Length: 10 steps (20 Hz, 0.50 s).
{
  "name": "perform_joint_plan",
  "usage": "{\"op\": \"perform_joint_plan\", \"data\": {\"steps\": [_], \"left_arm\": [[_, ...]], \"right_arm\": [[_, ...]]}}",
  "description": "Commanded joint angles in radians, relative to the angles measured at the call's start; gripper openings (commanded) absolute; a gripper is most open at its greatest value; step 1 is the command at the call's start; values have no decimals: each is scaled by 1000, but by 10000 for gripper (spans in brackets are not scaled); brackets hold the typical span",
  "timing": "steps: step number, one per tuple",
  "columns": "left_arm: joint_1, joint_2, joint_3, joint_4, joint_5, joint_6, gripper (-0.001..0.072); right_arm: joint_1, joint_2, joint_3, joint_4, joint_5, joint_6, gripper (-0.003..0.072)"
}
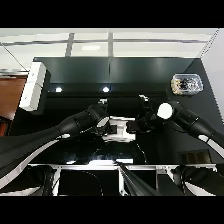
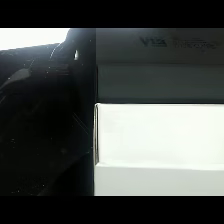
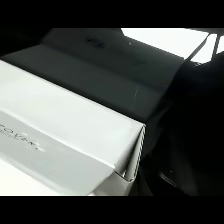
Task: Fold the box and place the chain.
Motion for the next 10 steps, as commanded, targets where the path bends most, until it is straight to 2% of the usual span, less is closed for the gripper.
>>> {"op": "perform_joint_plan", "data": {"steps": [1, 8, 10], "left_arm": [[1, 0, 0, 0, 0, 0, 29], [1, 0, 0, 0, 0, 0, 29], [1, 0, 0, 0, 0, 0, 29]], "right_arm": [[40, 0, 14, -92, -11, 104, 449], [153, 0, 16, -312, -42, 384, 448], [182, -1, 16, -316, -66, 431, 418]]}}
